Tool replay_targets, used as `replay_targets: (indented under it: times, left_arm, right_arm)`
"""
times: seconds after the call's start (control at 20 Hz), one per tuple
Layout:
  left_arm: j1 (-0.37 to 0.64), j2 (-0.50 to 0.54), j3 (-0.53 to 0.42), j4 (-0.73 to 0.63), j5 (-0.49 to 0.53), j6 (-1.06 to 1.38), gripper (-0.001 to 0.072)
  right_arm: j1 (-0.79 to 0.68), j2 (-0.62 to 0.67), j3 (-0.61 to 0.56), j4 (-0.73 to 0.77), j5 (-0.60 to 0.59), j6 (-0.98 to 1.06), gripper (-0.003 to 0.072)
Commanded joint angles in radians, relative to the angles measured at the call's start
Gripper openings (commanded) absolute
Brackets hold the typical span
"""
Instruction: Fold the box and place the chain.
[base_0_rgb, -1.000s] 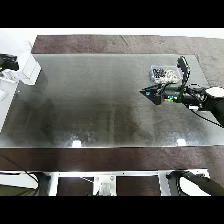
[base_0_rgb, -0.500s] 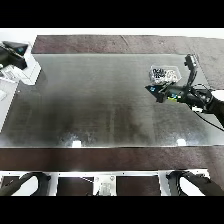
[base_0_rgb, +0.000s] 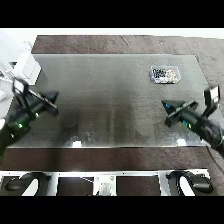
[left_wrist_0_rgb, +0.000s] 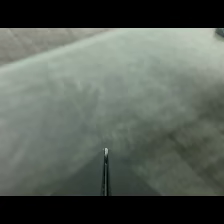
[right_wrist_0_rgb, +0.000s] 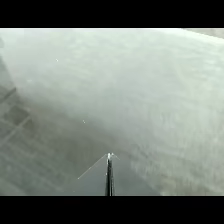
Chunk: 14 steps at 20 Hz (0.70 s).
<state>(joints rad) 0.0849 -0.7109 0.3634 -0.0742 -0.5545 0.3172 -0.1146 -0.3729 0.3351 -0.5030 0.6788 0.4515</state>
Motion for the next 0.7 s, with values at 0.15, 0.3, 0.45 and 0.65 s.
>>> replay_targets:
  times: [0.15,0.3,0.45,0.65]
  left_arm:
    - [-0.016,0.055,-0.224,-0.119,-0.059,0.166,0.0014]
    - [-0.016,0.055,-0.224,-0.117,-0.011,0.177,0.0019]
    - [-0.016,0.055,-0.223,-0.117,0.042,0.144,0.0019]
    - [-0.016,0.055,-0.223,-0.118,0.041,0.144,0.0019]
  right_arm:
    - [-0.013,0.328,-0.273,-0.013,-0.028,0.048,0.001]
    - [-0.013,0.371,-0.304,-0.014,-0.024,0.047,0.0011]
    - [-0.013,0.371,-0.306,-0.014,-0.022,0.046,0.0011]
    - [-0.013,0.371,-0.306,-0.014,-0.022,0.046,0.0011]
